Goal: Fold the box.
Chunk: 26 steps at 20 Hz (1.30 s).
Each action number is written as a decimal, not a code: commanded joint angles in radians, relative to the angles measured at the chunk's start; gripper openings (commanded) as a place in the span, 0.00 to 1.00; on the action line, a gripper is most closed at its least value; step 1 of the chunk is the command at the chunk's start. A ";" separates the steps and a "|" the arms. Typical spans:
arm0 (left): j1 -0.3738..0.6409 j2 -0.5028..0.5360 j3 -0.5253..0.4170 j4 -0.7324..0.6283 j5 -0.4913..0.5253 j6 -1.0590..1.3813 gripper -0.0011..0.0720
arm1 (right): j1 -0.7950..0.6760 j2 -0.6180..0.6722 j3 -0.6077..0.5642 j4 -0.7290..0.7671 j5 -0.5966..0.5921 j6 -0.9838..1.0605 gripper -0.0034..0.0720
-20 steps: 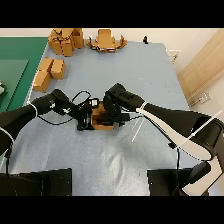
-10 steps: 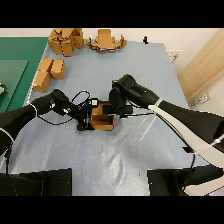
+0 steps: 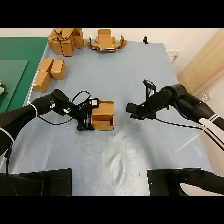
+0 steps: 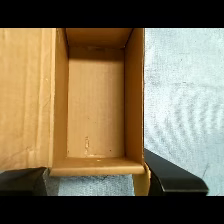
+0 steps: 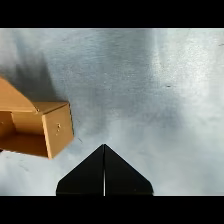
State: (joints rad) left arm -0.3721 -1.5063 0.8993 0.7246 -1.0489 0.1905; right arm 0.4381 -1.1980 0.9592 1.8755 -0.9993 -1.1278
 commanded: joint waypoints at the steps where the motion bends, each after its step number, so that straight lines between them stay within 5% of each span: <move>1: 0.000 0.000 0.000 0.002 -0.001 0.000 0.04 | -0.169 -0.087 -0.058 0.538 0.176 -0.517 0.05; 3: 0.000 0.000 0.000 0.001 -0.001 0.000 0.04 | -0.211 -0.240 0.012 0.752 0.152 -0.715 0.05; 8: 0.000 0.000 0.000 0.004 -0.001 0.000 0.04 | -0.182 -0.554 0.349 0.821 -0.081 -0.878 0.05; 13: 0.000 0.000 0.000 0.005 -0.001 -0.001 0.04 | -0.099 -0.528 0.441 0.743 -0.410 -1.186 0.05; 24: 0.000 0.000 0.000 0.005 0.000 -0.001 0.04 | 0.021 -0.284 0.175 0.542 -0.102 -1.469 0.05; 25: 0.000 0.000 0.000 0.005 0.000 -0.001 0.04 | 0.035 -0.285 0.176 0.542 -0.073 -1.523 0.11; 26: 0.000 0.000 0.000 0.005 0.000 -0.002 0.04 | 0.050 -0.284 0.176 0.543 -0.045 -1.572 0.28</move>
State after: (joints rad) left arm -0.3721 -1.5063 0.8997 0.7296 -1.0496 0.1894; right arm 0.4496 -1.4990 1.1622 2.4512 -1.1416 -2.5805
